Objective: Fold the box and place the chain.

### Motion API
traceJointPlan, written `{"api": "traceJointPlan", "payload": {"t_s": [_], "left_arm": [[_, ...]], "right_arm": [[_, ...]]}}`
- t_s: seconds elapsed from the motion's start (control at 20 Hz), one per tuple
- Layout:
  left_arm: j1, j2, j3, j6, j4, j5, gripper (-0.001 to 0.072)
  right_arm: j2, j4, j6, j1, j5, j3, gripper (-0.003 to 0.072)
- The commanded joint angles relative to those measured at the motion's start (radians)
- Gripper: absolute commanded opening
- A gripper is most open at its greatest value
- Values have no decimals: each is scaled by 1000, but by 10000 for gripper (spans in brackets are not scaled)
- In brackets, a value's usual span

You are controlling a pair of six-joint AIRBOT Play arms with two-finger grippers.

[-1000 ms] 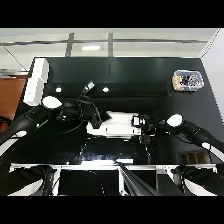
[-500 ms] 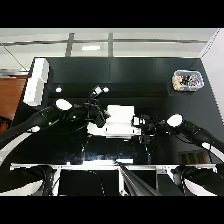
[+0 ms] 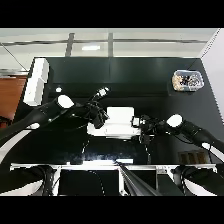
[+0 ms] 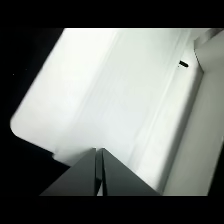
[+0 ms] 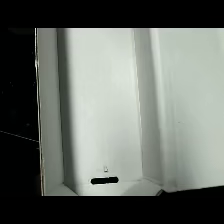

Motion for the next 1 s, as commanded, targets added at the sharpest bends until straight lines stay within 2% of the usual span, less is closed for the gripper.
{"api": "traceJointPlan", "payload": {"t_s": [0.0, 0.15, 0.25, 0.35, 0.4, 0.5, 0.55, 0.7, 0.8, 0.95], "left_arm": [[42, 93, 42, -199, 238, -89, 65], [129, 223, -28, -283, 259, -101, 43], [187, 296, -115, -226, 161, -82, 43], [208, 325, -190, -36, 0, -117, 47], [197, 323, -213, 51, -23, -147, 79], [153, 317, -241, 141, 17, -120, 532], [126, 309, -243, 161, 60, -87, 716], [55, 279, -243, 234, 137, 18, 717], [13, 252, -243, 235, 142, 84, 717], [-25, 225, -238, 235, 142, 95, 716]], "right_arm": [[0, 1, 0, 0, -1, 1, 194], [0, 1, 0, 0, -1, 1, 194], [0, 0, 0, 0, -1, 1, 194], [0, 1, 0, 0, -1, 1, 194], [0, 1, 0, 0, -1, 1, 194], [0, 0, 0, 0, -1, 1, 194], [0, 1, 0, 0, -1, 1, 194], [0, 1, 0, 0, -1, 1, 194], [0, 1, 0, 0, -1, 1, 194], [0, 1, 0, 0, -1, 1, 194]]}}
